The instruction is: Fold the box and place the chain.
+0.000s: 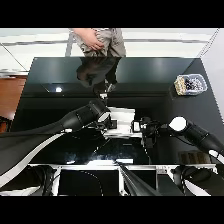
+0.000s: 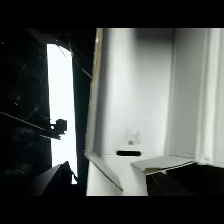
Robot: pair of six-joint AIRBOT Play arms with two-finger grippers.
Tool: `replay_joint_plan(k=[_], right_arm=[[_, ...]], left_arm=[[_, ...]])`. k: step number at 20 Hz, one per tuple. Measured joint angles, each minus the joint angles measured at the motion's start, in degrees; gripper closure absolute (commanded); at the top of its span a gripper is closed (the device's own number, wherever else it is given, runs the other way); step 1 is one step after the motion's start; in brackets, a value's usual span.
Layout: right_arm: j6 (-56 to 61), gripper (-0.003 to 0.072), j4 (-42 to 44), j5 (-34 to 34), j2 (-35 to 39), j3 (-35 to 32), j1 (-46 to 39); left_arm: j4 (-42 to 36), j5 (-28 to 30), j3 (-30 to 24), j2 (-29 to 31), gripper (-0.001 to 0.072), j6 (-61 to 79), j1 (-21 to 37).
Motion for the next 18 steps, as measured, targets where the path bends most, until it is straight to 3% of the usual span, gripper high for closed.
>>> replay_joint_plan(k=[7, 8, 10, 11, 18], right_arm=[[0.0, 0.0104, -0.9, -5.0, 0.2, 0.0, 0.0], [0.0, 0.0233, -0.9, -5.3, 0.2, 0.0, 0.0], [-0.1, 0.0313, -0.3, -5.5, 0.1, 0.0, 0.1], [-0.3, 0.0426, 0.3, -5.5, 0.0, 0.0, 0.1], [-0.5, 0.0439, 9.4, -6.2, -2.2, 0.0, 1.9]], left_arm=[[-0.5, 0.5, -0.2, 0.0, 0.0677, 0.0, -0.1], [-0.5, 0.5, -0.2, 0.0, 0.0677, 0.0, 0.0], [-0.5, 0.5, -0.2, 0.0, 0.0677, 0.0, 0.0], [-0.5, 0.5, -0.2, 0.0, 0.0677, 0.0, 0.0], [-0.5, 0.4, -0.2, 0.0, 0.0677, 0.2, 0.0]])
